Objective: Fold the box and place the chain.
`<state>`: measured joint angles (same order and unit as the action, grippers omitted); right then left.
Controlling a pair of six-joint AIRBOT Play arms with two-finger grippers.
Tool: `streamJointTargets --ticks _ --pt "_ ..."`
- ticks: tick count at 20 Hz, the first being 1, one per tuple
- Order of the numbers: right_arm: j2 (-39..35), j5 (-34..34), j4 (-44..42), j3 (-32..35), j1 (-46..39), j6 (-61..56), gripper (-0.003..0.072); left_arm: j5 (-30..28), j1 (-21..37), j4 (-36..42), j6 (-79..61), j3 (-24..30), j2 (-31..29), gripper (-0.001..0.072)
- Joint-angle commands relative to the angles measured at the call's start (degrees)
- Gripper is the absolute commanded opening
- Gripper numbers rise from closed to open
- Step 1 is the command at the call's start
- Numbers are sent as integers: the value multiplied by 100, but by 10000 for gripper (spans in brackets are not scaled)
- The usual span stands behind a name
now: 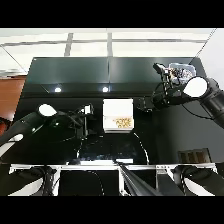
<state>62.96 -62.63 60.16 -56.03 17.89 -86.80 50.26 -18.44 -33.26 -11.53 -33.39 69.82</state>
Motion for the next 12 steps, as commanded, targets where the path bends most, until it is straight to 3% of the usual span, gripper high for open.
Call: streamJointTargets --ticks 1,6,12 --pt "-2 -13 -9 2 2 -4 253 13 -109 133 -522 -483 573 713" --pt "-2 -15 -9 2 2 -2 254 22 -507 -33 -385 -844 1045 711" --pt "-2 -9 -9 2 2 -2 253 -177 -562 -37 -332 -859 1054 711"
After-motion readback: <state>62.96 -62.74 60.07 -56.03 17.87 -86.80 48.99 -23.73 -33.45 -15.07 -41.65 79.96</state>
